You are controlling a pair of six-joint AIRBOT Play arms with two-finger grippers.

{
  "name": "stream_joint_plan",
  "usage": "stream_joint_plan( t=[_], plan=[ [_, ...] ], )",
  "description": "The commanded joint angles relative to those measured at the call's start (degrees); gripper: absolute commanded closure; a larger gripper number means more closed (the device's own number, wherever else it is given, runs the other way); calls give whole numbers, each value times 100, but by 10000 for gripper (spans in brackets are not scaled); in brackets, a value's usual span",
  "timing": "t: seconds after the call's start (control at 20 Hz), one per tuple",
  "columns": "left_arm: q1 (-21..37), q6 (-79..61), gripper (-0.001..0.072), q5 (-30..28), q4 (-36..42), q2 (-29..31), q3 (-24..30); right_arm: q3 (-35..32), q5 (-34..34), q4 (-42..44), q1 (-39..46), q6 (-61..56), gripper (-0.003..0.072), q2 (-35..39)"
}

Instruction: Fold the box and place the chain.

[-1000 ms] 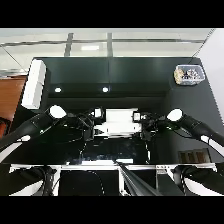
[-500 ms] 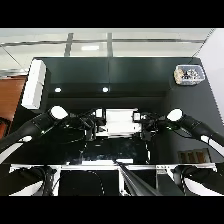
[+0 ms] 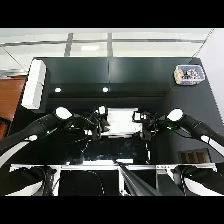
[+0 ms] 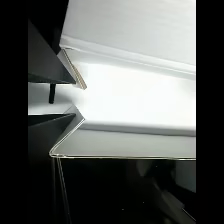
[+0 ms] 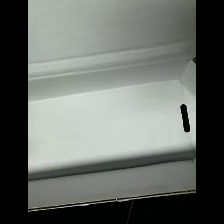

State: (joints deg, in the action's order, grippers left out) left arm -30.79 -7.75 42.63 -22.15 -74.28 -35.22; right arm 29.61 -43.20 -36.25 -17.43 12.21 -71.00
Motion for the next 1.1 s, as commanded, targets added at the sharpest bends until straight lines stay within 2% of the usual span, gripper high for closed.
stream_joint_plan(
  t=[0.0,0.2,0.25,0.3,0.4,0.45,0.5,0.55,0.6,0.65,0.7,0.75,1.0,1.05],
  plan=[
    [-20,2,483,-17,234,-140,-2,-2,-4,7,-7,0,222,0],
    [-39,4,492,-20,404,-267,-2,-2,-4,7,-7,-2,223,0],
    [-50,4,563,-24,396,-267,-2,-2,-4,4,-7,0,222,0],
    [-48,4,679,-17,398,-267,-2,-2,-4,7,-7,-2,222,0],
    [-50,52,675,-17,398,-267,-2,-2,-4,7,-7,0,222,0],
    [-52,57,549,-20,398,-267,-2,-2,-4,7,-7,0,222,0],
    [-57,59,378,-31,398,-267,-2,-2,-4,7,-7,-2,222,0],
    [-55,59,364,-17,358,-267,-2,-2,-4,7,-7,0,222,0],
    [-55,59,413,-17,249,-267,-2,-2,-4,7,-7,0,223,0],
    [-57,59,500,-4,129,-267,-2,-2,-4,7,-7,0,223,0],
    [-57,59,412,-7,103,-267,-2,-2,-4,7,-7,0,222,0],
    [-55,59,293,-7,103,-267,-2,-2,-4,7,-7,0,222,0],
    [-42,356,283,-33,-188,-116,-4,-2,-2,7,-7,-2,222,0],
    [-24,647,337,-46,-374,42,-7,-2,-2,7,-7,-2,222,0]
  ],
)
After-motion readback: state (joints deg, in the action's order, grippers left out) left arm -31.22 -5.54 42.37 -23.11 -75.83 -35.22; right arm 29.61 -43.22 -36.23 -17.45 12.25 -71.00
